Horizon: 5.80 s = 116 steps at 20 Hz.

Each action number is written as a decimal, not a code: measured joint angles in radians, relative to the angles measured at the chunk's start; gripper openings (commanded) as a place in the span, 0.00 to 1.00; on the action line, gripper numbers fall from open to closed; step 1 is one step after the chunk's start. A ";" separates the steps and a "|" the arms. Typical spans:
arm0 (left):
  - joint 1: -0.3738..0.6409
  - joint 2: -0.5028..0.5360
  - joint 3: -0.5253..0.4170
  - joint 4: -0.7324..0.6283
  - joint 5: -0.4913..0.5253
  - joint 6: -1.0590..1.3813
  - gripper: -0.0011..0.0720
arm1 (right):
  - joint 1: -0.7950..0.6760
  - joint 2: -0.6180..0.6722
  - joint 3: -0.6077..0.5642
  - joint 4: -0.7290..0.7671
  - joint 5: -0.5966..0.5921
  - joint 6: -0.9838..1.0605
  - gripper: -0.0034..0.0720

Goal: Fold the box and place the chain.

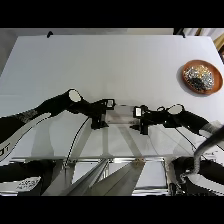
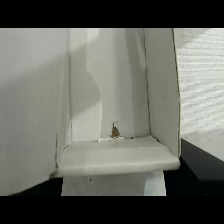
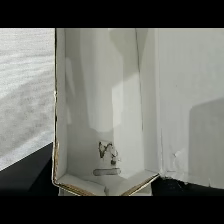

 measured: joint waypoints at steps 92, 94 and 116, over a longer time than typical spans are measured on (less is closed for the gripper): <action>-0.001 0.000 0.000 0.000 0.000 0.000 0.44 | 0.000 0.336 0.011 0.104 -0.100 0.623 0.07; -0.001 0.000 0.000 0.000 0.000 -0.001 0.44 | 0.000 0.277 0.011 0.154 -0.169 0.621 0.07; -0.001 0.000 0.000 0.001 0.000 0.002 0.44 | 0.000 0.500 0.043 -0.253 -0.035 0.816 0.07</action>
